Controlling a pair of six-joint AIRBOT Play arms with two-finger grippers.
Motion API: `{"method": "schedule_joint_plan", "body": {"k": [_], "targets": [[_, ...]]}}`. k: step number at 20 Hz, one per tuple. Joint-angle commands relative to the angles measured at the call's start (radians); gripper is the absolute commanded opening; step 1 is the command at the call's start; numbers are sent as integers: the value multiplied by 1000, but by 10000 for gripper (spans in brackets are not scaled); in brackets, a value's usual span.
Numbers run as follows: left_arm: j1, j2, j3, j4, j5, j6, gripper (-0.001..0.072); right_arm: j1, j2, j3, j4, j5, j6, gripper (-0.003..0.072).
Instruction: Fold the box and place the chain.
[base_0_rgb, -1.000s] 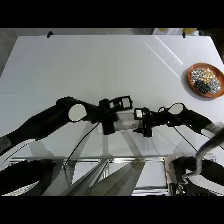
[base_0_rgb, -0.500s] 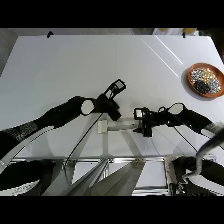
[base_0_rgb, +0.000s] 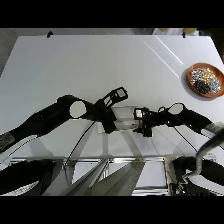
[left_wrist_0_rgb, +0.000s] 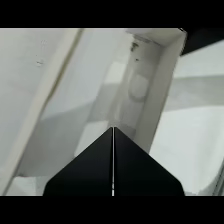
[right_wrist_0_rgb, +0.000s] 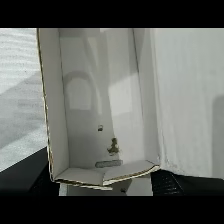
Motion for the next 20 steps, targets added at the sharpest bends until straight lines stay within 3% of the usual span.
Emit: {"method": "schedule_joint_plan", "body": {"k": [1,5,11,17,20], "targets": [[-18,-45,-2,-1,-45,11,2,-1,1,1,0,1,0,292],[36,-25,-62,8,-26,3,2,-1,1,1,0,1,0,292],[150,115,-219,14,-2,26,2,-1,1,1,0,1,0,292],[165,129,-321,3,29,330,16,-1,1,1,0,1,0,292],[174,130,-328,-2,73,446,122,-1,1,1,0,1,0,292]]}}
